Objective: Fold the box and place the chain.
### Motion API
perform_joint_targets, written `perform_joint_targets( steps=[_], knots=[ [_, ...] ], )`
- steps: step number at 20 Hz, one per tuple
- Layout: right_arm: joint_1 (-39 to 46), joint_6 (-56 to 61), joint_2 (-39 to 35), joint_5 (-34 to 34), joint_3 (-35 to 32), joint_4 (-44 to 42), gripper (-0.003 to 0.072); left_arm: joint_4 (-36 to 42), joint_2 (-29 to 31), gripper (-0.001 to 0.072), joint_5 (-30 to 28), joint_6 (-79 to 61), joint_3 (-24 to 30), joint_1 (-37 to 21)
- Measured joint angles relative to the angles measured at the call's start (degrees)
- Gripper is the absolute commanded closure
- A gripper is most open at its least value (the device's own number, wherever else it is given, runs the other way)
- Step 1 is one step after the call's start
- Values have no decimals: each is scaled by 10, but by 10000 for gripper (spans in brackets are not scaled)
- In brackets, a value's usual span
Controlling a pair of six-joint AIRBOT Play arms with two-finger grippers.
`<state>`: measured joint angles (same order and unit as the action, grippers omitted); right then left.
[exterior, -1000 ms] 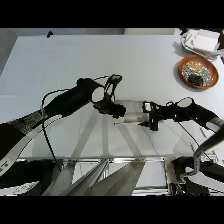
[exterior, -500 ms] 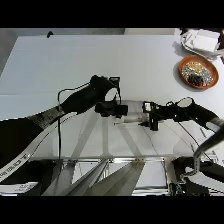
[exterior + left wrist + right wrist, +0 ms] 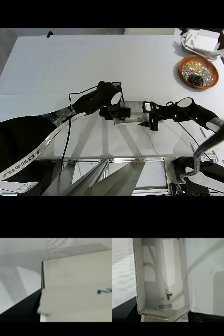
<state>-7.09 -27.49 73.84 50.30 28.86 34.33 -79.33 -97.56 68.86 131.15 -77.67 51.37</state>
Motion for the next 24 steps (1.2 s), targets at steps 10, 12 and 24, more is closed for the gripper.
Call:
perform_joint_targets(
  steps=[10, 12, 24],
  knots=[
    [0, 2, 0, 2, 0, 0, 365, -3, -23, 706, 2, 35, 0, 4],
    [0, 1, 0, 1, 0, 0, 365, -2, -23, 706, 2, 37, 0, 5],
    [0, -1, 0, 0, 0, 1, 365, 5, -24, 619, 6, 56, 0, 9]
  ],
)
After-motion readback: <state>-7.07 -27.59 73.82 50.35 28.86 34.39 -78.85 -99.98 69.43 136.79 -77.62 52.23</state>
